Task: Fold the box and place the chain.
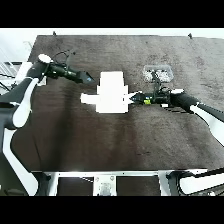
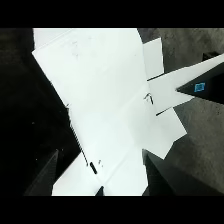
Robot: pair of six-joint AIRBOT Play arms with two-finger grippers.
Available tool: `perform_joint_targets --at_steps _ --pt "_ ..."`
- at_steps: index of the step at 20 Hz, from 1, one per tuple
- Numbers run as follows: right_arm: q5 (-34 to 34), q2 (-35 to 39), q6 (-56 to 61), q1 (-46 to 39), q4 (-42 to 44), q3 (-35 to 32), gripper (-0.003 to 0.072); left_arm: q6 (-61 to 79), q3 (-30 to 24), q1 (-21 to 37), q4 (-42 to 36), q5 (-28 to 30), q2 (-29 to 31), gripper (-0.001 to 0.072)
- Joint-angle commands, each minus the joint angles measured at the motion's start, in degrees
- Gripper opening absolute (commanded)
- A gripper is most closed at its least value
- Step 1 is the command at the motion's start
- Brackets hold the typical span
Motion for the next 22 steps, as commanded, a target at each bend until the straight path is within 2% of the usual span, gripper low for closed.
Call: perform_joint_targets --at_steps 1,10,11,20,21,22 --pt "0.0 0.0 0.0 0.0 0.0 0.0 0.0010 -2.0 4.0 -2.4 2.6 1.8 -3.8 0.0600" --pt "0.0 0.0 0.0 0.0 0.0 0.0 0.0010 -0.6 5.8 -4.6 -0.4 2.2 -8.7 0.0593" --pt "0.0 0.0 0.0 0.1 0.0 0.0 0.0010 -0.2 5.9 -4.7 -1.2 2.1 -9.0 0.0528" --pt "0.0 0.0 0.0 0.0 0.0 0.0 0.0011 4.2 6.2 -4.7 -8.7 -2.0 -12.0 0.0528" --pt "0.0 0.0 0.0 0.0 0.0 0.0 0.0011 4.3 6.2 -4.7 -9.0 -2.2 -12.3 0.0429" --pt "0.0 0.0 0.0 0.0 0.0 0.0 0.0010 4.3 6.2 -4.7 -8.9 -2.2 -12.5 0.0419"
